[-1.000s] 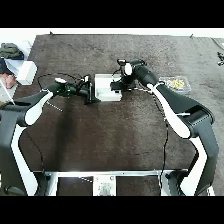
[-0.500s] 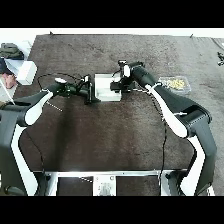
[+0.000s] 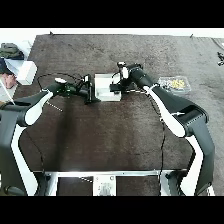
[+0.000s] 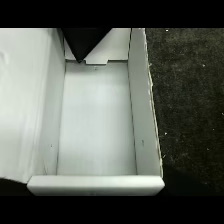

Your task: Fold the box and place the chain.

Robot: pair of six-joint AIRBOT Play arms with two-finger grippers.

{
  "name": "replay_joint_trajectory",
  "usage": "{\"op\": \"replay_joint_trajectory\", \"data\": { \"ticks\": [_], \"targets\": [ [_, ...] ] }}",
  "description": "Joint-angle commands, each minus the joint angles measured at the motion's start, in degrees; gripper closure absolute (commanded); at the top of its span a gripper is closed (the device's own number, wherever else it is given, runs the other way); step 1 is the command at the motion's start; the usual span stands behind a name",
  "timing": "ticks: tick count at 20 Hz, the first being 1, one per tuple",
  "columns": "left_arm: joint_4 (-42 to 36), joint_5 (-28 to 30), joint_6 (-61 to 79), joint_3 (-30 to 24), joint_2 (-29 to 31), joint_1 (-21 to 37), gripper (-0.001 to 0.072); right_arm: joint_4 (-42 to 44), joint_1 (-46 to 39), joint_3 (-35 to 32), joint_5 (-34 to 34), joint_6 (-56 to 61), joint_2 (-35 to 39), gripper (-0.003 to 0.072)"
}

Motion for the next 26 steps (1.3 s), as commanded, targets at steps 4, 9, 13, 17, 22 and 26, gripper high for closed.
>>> {"op": "replay_joint_trajectory", "data": {
  "ticks": [4, 9, 13, 17, 22, 26],
  "targets": [
    [-0.02, -0.02, 0.02, 0.02, -0.02, 0.07, 0.0476, -4.0, 1.38, 0.07, 0.7, 1.33, -0.07, 0.0433],
    [-0.02, 0.0, 0.02, 0.02, -0.02, 0.07, 0.0475, -3.78, 1.42, 0.07, 2.93, 1.36, -0.07, 0.0433],
    [-0.02, 0.0, 0.02, 0.02, -0.02, 0.07, 0.0475, -3.8, 1.46, 0.07, 3.06, 2.67, -0.07, 0.0499],
    [-0.02, 0.0, 0.02, 0.02, -0.02, 0.07, 0.0475, -3.82, 1.49, 0.07, 2.99, 4.02, -0.07, 0.0532],
    [-0.02, 0.0, 0.02, 0.02, -0.02, 0.07, 0.0475, -4.09, 1.49, 0.07, 1.97, 4.13, -0.07, 0.0647],
    [-0.02, 0.0, 0.02, 0.02, -0.02, 0.07, 0.0475, -4.04, 1.49, 0.07, 1.92, 4.11, 0.04, 0.0554]
  ]
}}
